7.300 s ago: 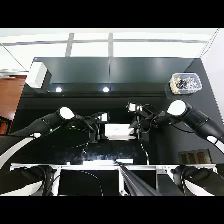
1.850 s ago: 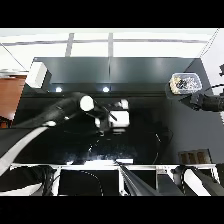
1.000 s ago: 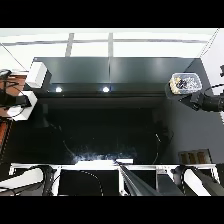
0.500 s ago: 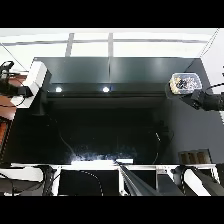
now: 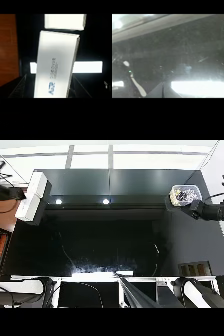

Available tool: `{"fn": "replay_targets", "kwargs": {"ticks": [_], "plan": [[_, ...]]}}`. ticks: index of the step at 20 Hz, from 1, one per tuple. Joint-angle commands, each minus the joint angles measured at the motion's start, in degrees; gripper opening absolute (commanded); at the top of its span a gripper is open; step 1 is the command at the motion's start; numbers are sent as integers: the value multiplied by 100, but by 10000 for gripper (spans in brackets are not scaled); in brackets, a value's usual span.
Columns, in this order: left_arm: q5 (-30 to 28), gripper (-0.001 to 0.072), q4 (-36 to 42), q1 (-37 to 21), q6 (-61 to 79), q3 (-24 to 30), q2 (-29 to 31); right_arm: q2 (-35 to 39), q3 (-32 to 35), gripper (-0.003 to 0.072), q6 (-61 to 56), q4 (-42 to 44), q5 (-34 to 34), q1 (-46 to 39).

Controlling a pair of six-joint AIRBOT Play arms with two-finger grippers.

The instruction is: Fold the box and place the chain.

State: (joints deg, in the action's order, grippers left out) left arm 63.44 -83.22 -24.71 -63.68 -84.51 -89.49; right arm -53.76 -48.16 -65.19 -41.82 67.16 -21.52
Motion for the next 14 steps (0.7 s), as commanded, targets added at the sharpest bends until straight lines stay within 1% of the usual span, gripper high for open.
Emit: {"fn": "replay_targets", "kwargs": {"ticks": [1, 2, 3, 4, 5, 6, 8, 9, 10, 11, 12, 14], "plan": [[527, 707, -98, 9, -431, -365, 748, 4, -601, 14, 9, -619, 197, 514], [516, 671, 131, 11, -520, -365, 1014, 4, -918, 14, -140, -975, 319, 719], [586, 416, 492, 9, -647, -365, 1261, 4, -1196, 14, -313, -1274, 400, 898], [745, 42, 855, 11, -723, -350, 1497, 11, -1434, 14, -546, -1499, 483, 1078], [861, 24, 1266, 39, -726, -280, 1709, 46, -1552, 13, -686, -1569, 505, 1259], [868, 24, 1676, 114, -560, -111, 1976, 107, -1561, 12, -678, -1585, 492, 1438], [654, 24, 2208, 374, -39, 476, 2603, 188, -1539, 9, -629, -2039, 546, 1735], [461, 24, 2378, 540, -20, 885, 2938, 284, -1443, 8, -629, -2302, 358, 1886], [271, 24, 2546, 752, 105, 1416, 3327, 468, -1222, 8, -629, -2422, -122, 2052], [35, 24, 2586, 1036, 251, 2031, 3740, 702, -887, 8, -577, -2426, -769, 2236], [-245, 24, 2551, 1349, 437, 2662, 4142, 966, -433, 8, -479, -2439, -1539, 2461], [-1047, 25, 2378, 1943, 859, 4070, 4927, 1307, 680, 9, 17, -2494, -2986, 2828]]}}
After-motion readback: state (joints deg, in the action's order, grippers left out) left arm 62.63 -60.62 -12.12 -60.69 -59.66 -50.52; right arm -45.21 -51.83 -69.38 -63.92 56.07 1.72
